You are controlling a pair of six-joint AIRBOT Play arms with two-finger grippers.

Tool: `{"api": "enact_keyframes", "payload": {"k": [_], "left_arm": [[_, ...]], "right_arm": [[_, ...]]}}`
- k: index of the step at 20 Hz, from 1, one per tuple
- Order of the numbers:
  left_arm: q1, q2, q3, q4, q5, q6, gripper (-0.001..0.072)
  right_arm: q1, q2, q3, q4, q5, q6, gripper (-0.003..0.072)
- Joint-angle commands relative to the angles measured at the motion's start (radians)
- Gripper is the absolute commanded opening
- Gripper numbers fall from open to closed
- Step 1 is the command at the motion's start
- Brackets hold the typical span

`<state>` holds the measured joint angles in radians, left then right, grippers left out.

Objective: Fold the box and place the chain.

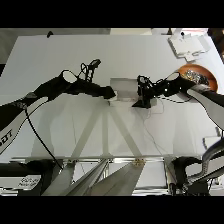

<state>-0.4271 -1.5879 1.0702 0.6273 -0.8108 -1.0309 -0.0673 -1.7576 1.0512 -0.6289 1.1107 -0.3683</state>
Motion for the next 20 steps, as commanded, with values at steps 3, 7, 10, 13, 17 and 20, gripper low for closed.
{"api": "enact_keyframes", "payload": {"k": [3, 7, 10, 13, 17, 20], "left_arm": [[-0.003, -0.001, 0.001, 0.017, -0.05, -0.122, 0.0632], [-0.017, -0.001, 0.001, 0.002, -0.03, -0.121, 0.0631], [-0.024, -0.002, 0.001, -0.029, -0.007, -0.118, 0.0631], [-0.026, -0.016, 0.001, -0.014, -0.001, -0.119, 0.0627], [-0.047, -0.04, 0.001, 0.043, 0.025, -0.121, 0.0556], [-0.048, -0.04, 0.001, 0.069, 0.066, -0.122, 0.0556]], "right_arm": [[0.0, 0.001, 0.001, 0.0, 0.0, 0.0, 0.0501], [0.0, 0.001, 0.001, 0.0, 0.0, 0.0, 0.0501], [0.0, 0.001, 0.001, 0.0, 0.0, 0.0, 0.0501], [0.0, 0.001, 0.001, 0.0, 0.0, 0.0, 0.0501], [0.0, 0.001, 0.001, 0.0, 0.0, 0.0, 0.0501], [0.0, 0.001, 0.001, 0.0, 0.0, 0.0, 0.0501]]}}
